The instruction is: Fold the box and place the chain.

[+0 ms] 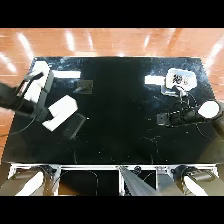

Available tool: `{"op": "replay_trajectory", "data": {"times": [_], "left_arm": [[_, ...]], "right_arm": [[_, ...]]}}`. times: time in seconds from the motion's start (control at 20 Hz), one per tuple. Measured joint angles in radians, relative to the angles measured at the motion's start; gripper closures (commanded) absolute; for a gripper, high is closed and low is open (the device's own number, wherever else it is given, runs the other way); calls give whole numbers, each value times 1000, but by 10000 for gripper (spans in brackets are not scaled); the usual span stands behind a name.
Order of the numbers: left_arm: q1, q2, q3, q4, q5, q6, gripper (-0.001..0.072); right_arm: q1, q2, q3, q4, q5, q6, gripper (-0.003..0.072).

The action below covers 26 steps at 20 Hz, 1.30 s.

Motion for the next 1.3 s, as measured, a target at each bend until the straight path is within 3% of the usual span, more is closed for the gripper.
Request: {"op": "replay_trajectory", "data": {"times": [0.15,0.3,0.5,0.95,1.0,1.05,1.1,1.3], "left_arm": [[177,64,-87,42,16,-2,690],[349,108,-108,122,27,17,690],[536,114,-115,68,-123,101,689],[617,-16,-116,88,-304,234,683],[618,-24,-116,84,-314,237,573],[620,-31,-116,82,-322,244,255],[620,-38,-117,80,-338,244,94],[621,-54,-117,80,-344,228,89]], "right_arm": [[0,0,0,0,-12,-14,656],[0,0,0,0,-26,-26,657],[0,0,0,2,-40,-29,656],[0,0,0,39,-49,-10,656],[0,0,0,41,-50,-9,656],[0,0,0,43,-50,-6,656],[0,0,0,43,-50,-5,656],[0,0,0,45,-51,1,656]]}}
